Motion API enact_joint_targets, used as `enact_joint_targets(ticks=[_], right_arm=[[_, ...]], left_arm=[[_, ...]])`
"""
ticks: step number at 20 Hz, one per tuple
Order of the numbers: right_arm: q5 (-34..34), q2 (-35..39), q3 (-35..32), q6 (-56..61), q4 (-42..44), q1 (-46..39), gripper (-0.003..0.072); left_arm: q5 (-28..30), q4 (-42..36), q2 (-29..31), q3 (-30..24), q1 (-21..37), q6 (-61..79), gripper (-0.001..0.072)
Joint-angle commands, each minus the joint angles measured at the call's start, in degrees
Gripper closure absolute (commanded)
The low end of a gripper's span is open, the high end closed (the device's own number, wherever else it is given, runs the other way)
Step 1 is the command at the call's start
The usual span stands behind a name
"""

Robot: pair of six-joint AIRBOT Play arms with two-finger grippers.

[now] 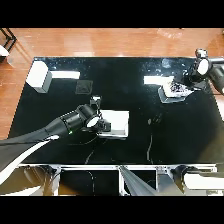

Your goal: Fold the box and place the chain.

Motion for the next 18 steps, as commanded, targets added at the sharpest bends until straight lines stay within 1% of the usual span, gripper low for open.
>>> enact_joint_targets(ticks=[1, 5, 8, 9, 10, 11, 12, 13, 14, 16, 17, 18], right_arm=[[0.9, -7.7, 5.7, 1.2, 1.1, -1.4, 0.015], [-0.3, -10.6, 6.9, 2.6, 1.3, -2.1, 0.015], [-1.6, -12.1, 7.0, 2.9, 4.3, -2.8, 0.0152], [-1.7, -12.6, 7.0, 2.9, 4.6, -2.9, 0.0172], [-1.7, -13.1, 7.0, 3.0, 4.7, -3.0, 0.0288], [-1.8, -13.3, 7.0, 3.3, 4.8, -3.0, 0.0288], [-2.1, -13.4, 7.0, 3.3, 4.7, -3.0, 0.0407], [-1.8, -13.3, 7.3, 3.2, 4.7, -3.0, 0.0551], [-1.4, -13.3, 8.1, 2.8, 4.7, -3.0, 0.0623], [0.9, -13.2, 10.7, 0.4, 4.8, -3.1, 0.0632], [2.5, -13.0, 12.2, -1.6, 4.8, -3.1, 0.0669], [3.6, -12.4, 13.4, -3.3, 4.8, -3.1, 0.0669]], left_arm=[[-0.2, -0.1, 0.0, 0.0, 0.0, 0.1, 0.0691], [-0.2, -0.1, 0.0, 0.0, 0.0, 0.0, 0.0691], [-0.2, -0.1, 0.0, 0.0, 0.0, 0.0, 0.0691], [-0.2, -0.2, 0.0, 0.0, 0.0, 0.0, 0.0691], [-0.2, -0.2, 0.0, 0.0, 0.0, 0.0, 0.0691], [-0.2, -0.3, 0.0, 0.0, 0.0, 0.0, 0.0691], [-0.2, -0.4, 0.0, 0.0, 0.0, 0.0, 0.0691], [-0.3, -0.4, 0.0, 0.0, 0.0, 0.0, 0.0691], [-0.3, -0.6, 0.0, 0.0, 0.0, 0.0, 0.0691], [-0.3, -0.6, 0.0, 0.0, 0.0, 0.0, 0.0691], [-0.3, -0.6, 0.0, 0.0, 0.0, 0.0, 0.0691], [-0.3, -0.6, 0.0, 0.0, 0.0, 0.0, 0.0691]])
